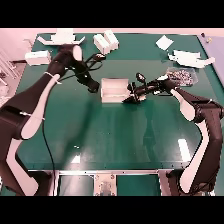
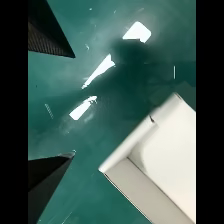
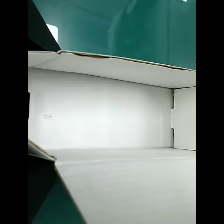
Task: Fold the box and place the chain.
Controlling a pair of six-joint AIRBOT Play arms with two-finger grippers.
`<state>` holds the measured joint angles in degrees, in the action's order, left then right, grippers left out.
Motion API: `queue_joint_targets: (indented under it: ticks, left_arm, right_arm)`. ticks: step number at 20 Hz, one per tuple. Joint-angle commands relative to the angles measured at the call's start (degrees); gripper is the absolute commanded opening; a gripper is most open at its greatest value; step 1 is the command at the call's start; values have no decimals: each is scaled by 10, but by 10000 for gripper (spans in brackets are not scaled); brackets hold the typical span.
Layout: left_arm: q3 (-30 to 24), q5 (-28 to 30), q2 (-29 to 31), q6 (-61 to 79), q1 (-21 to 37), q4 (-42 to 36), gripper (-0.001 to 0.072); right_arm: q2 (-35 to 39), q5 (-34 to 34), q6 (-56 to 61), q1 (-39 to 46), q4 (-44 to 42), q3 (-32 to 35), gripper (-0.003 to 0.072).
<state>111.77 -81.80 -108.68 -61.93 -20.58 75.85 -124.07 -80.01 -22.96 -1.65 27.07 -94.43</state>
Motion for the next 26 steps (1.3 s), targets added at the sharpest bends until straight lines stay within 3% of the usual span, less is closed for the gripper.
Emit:
queue_joint_targets:
  ticks: [1, 4, 8, 12, 15, 19, 24, 26]
  left_arm:
    - [-11, 1, 0, 159, 59, -157, 707]
    - [-14, 16, -5, 270, 98, -238, 709]
    - [-86, 76, -5, 400, 103, -269, 710]
    - [-158, 167, -5, 537, 103, -318, 717]
    - [-187, 234, -5, 564, 103, -317, 716]
    - [-194, 214, -5, 586, 103, -378, 719]
    - [-205, 118, -25, 711, 103, -406, 719]
    - [-205, 109, -26, 740, 103, -417, 719]
  right_arm:
    - [0, 0, 0, 0, 0, 0, 474]
    - [0, 0, 0, 0, 0, 0, 474]
    - [0, 0, 0, 0, 0, 0, 474]
    - [0, 0, 0, 0, 0, 0, 474]
    - [0, 0, 0, 0, 0, 0, 475]
    - [0, 0, 0, 0, 0, 0, 474]
    - [0, 0, 0, 0, 0, 0, 475]
    - [0, 0, 0, 0, 0, 0, 475]
